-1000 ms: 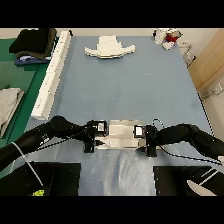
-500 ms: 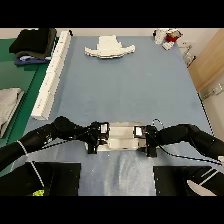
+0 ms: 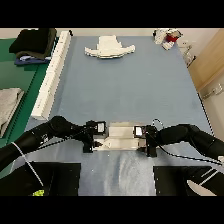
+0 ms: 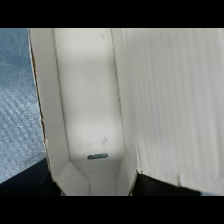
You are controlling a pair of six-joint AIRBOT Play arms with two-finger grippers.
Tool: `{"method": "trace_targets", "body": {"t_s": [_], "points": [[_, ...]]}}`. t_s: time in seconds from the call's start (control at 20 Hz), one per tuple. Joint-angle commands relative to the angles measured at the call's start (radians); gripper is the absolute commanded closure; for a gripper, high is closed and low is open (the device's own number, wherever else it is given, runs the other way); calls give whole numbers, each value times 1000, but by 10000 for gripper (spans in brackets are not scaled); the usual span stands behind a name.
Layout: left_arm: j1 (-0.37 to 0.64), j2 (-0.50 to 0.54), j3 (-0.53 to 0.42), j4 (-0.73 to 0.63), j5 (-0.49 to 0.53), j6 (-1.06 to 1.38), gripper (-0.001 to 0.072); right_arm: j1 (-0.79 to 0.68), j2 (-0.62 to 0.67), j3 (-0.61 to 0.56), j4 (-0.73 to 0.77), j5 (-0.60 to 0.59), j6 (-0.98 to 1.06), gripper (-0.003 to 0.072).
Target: Fold the box.
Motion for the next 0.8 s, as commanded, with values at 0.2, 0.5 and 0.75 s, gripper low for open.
{"method": "trace_targets", "body": {"t_s": [0.2, 0.5, 0.75], "points": [[-83, -28, -1, -85, -4, -10, 291, 0, 1, 1, 0, 1, 0, 171], [-122, -74, 1, -108, 113, -10, 537, 0, 1, 1, 0, 1, 0, 171], [-157, -74, 3, -143, 145, -10, 539, 0, 1, 1, 0, 1, 0, 171]]}}
